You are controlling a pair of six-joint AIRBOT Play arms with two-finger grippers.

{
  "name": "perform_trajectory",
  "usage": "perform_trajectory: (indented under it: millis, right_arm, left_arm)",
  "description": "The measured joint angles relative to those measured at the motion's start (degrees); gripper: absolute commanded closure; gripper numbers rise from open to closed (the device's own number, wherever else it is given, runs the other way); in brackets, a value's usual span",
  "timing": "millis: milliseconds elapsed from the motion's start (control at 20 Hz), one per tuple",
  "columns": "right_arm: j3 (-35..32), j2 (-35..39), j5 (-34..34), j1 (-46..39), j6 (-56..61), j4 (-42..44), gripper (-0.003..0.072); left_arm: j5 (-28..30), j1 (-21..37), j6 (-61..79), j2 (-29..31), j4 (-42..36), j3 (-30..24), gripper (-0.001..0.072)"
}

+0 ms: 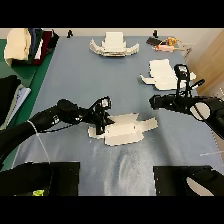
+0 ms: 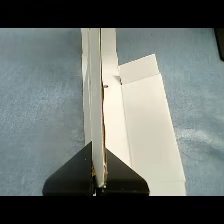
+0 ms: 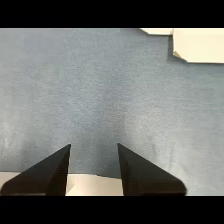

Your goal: Fold the box.

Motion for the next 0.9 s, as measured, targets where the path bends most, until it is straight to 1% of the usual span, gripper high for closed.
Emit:
perform_trajectory:
  millis: [100, 250, 450, 700, 900]
  right_arm:
    - [0.0, 0.0, 0.3, 0.0, 0.0, 0.2, 0.0222]
    - [0.0, 0.0, 0.7, 0.0, 0.0, 0.3, 0.0223]
    - [0.0, 0.0, 1.0, 0.0, 0.0, 0.7, 0.0223]
    - [0.0, 0.0, 1.0, 0.0, 0.0, 1.3, 0.0223]
    - [0.0, 0.0, 1.1, 0.0, 0.0, 1.7, 0.0223]
  left_arm:
    - [-2.7, 1.1, 0.7, 0.3, 0.6, 0.8, 0.0691]
    - [-8.2, 4.0, 1.3, 0.6, 0.5, 2.6, 0.0691]
    - [-11.8, 6.4, 1.5, 0.6, 0.2, 3.8, 0.0691]
    - [-11.4, 6.9, 1.5, 0.6, 0.1, 4.1, 0.0691]
    - [-9.1, 6.4, 1.5, 0.3, 0.0, 3.3, 0.0692]
